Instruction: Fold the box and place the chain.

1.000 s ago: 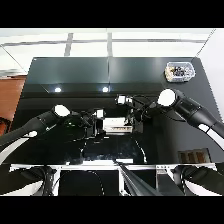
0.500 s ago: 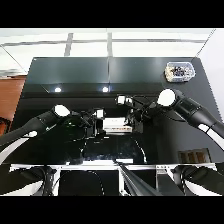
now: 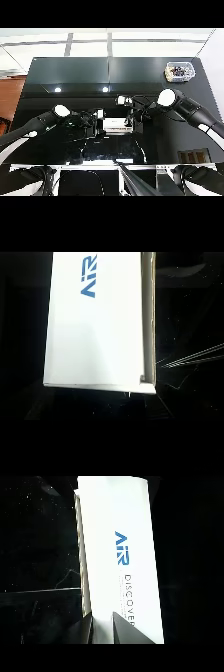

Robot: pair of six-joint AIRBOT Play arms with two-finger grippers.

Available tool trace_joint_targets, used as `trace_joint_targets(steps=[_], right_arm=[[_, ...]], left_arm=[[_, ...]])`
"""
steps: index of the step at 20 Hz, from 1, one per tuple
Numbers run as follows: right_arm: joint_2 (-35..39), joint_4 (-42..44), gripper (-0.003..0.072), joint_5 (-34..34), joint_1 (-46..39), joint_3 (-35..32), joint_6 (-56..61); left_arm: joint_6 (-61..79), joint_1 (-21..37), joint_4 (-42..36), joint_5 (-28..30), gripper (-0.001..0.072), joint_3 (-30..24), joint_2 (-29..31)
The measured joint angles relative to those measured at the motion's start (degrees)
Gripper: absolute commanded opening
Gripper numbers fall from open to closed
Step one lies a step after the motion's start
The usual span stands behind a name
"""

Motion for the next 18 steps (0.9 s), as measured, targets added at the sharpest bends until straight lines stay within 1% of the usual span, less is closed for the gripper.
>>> trace_joint_targets(steps=[14,15,18], right_arm=[[0.00,0.00,0.0142,0.44,0.00,0.00,0.00],[0.00,0.00,0.0215,0.39,0.00,0.00,0.00],[0.00,-0.26,0.0222,0.02,0.00,0.00,0.04]], left_arm=[[-0.02,-0.02,0.00,-0.04,0.0280,0.00,0.00],[-0.02,-0.02,0.00,-0.04,0.0281,-0.02,0.00],[-0.04,-0.02,0.00,-0.07,0.0280,0.00,0.00]])
